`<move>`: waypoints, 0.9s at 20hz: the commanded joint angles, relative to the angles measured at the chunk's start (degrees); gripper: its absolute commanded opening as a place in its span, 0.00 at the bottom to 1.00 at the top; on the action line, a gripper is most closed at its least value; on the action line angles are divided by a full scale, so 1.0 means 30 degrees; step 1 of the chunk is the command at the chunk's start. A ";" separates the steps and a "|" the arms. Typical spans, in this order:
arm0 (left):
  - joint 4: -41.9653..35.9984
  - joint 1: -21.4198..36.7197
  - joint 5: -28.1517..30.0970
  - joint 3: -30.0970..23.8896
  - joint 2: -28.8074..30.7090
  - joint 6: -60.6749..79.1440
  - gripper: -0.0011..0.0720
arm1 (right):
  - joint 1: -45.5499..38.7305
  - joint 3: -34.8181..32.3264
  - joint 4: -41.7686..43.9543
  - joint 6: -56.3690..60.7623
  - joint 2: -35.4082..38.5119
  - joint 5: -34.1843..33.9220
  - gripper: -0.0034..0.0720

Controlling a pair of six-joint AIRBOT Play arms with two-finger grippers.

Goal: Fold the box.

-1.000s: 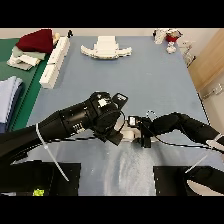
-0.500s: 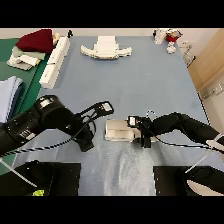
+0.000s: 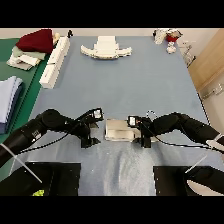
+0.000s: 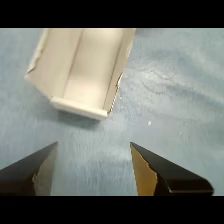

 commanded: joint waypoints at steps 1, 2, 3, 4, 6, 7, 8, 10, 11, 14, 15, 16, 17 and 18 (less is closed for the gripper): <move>-0.4685 0.0452 0.1348 -0.0772 -0.2040 0.8211 0.98 | 0.0007 0.0022 0.0007 0.0007 0.0015 0.0007 0.76; -0.4918 0.0452 0.1494 -0.0780 -0.2586 0.9566 0.98 | 0.0007 0.0022 0.0007 0.0007 0.0015 0.0000 0.76; -0.5129 0.0459 0.1865 -0.0772 -0.3147 1.0222 0.98 | 0.0007 0.0022 0.0007 0.0007 0.0015 0.0000 0.76; -0.5442 0.0459 0.2295 -0.0772 -0.3628 1.0404 0.98 | 0.0007 0.0022 0.0007 0.0007 0.0015 0.0007 0.76; -0.5508 0.0488 0.3031 -0.0721 -0.4284 1.0404 0.98 | 0.0007 0.0022 0.0007 0.0007 0.0015 0.0000 0.76; -0.5515 0.0488 0.3082 -0.0692 -0.4364 1.0404 0.98 | 0.0007 0.0022 0.0007 0.0007 0.0015 0.0000 0.76; -0.5523 0.0488 0.3075 -0.0656 -0.4371 1.0440 0.98 | 0.0007 0.0022 0.0007 0.0007 0.0015 0.0000 0.76; -0.6302 0.0488 0.3067 -0.0656 -0.4481 1.1519 0.98 | 0.0007 0.0022 0.0007 0.0007 0.0015 0.0000 0.76; -0.7023 0.0488 0.2922 -0.0648 -0.4626 1.2196 0.98 | 0.0007 0.0022 0.0007 0.0007 0.0015 0.0007 0.76; -0.8021 0.0488 0.2047 -0.0656 -0.5122 1.3347 0.98 | 0.0007 0.0022 0.0007 0.0007 0.0015 0.0000 0.76; -0.8000 0.0488 0.2040 -0.0656 -0.5209 1.3333 0.98 | 0.0007 0.0022 0.0007 0.0007 0.0015 0.0007 0.76; -0.8007 0.0488 0.2047 -0.0656 -0.5260 1.3340 0.98 | 0.0007 0.0022 0.0007 0.0007 0.0015 0.0000 0.76; -0.8014 0.0488 0.2040 -0.0656 -0.5304 1.3347 0.98 | 0.0007 0.0022 0.0007 0.0007 0.0015 0.0000 0.76; -0.8029 0.0481 0.2040 -0.0656 -0.5362 1.3398 0.98 | 0.0007 0.0022 0.0007 0.0007 0.0015 0.0000 0.76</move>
